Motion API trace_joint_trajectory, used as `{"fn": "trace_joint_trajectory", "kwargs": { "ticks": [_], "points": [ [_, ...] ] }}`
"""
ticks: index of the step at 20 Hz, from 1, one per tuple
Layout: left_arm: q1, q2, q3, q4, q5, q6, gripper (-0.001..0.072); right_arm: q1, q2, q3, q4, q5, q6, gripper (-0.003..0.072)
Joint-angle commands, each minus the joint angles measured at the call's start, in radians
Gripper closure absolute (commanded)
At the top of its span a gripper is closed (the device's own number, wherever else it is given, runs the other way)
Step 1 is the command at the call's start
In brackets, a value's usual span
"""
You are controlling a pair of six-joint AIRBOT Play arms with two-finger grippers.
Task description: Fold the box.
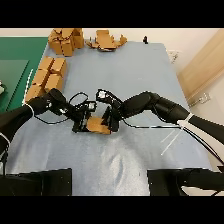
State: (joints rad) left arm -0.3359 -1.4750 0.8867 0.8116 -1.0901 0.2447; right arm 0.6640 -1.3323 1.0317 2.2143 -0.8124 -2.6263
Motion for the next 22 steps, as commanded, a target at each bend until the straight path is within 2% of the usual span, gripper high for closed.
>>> {"fn": "trace_joint_trajectory", "kwargs": {
  "ticks": [1,2,3,4,5,8,14,15,17,18,19,21,22],
  "points": [
    [0.001,0.0,0.0,0.0,0.003,0.0,0.0687,0.005,0.004,0.0,-0.028,0.02,0.0,0.0591],
    [0.001,0.0,0.0,0.0,0.003,0.0,0.0688,0.005,0.004,0.0,-0.026,0.016,0.005,0.059],
    [0.001,0.0,0.0,0.0,0.003,0.001,0.0687,0.005,0.004,0.0,-0.013,0.011,0.017,0.0524],
    [0.001,0.0,0.0,0.0,0.003,0.0,0.0687,0.005,0.004,0.0,0.019,0.009,0.018,0.0335],
    [0.001,0.0,0.0,0.0,0.003,0.0,0.0687,0.005,0.005,0.0,0.048,-0.002,0.018,0.024],
    [0.001,0.0,0.0,0.0,0.003,0.0,0.0688,0.005,0.004,-0.001,0.05,-0.05,0.019,0.0239],
    [0.001,0.0,0.0,0.0,0.003,0.0,0.0687,0.005,-0.014,-0.001,0.029,-0.032,0.027,0.0239],
    [0.001,0.0,0.0,0.0,0.003,0.0,0.0688,0.005,-0.024,0.0,0.018,-0.027,0.027,0.024],
    [0.001,0.0,0.0,0.0,0.003,0.0,0.0688,0.005,-0.036,0.0,0.008,-0.012,0.039,0.0325],
    [0.001,0.0,0.0,0.0,0.003,0.0,0.0688,0.005,-0.036,0.0,0.002,-0.001,0.043,0.045],
    [0.001,0.0,0.0,0.0,0.003,0.001,0.0687,0.005,-0.035,0.0,-0.003,0.0,0.043,0.0533],
    [0.001,0.0,0.0,0.0,0.003,0.0,0.0687,0.005,-0.035,0.0,-0.01,-0.001,0.043,0.0544],
    [0.001,0.0,0.0,0.0,0.003,0.0,0.0688,0.005,-0.031,0.0,-0.008,-0.006,0.043,0.0604]
  ]
}}
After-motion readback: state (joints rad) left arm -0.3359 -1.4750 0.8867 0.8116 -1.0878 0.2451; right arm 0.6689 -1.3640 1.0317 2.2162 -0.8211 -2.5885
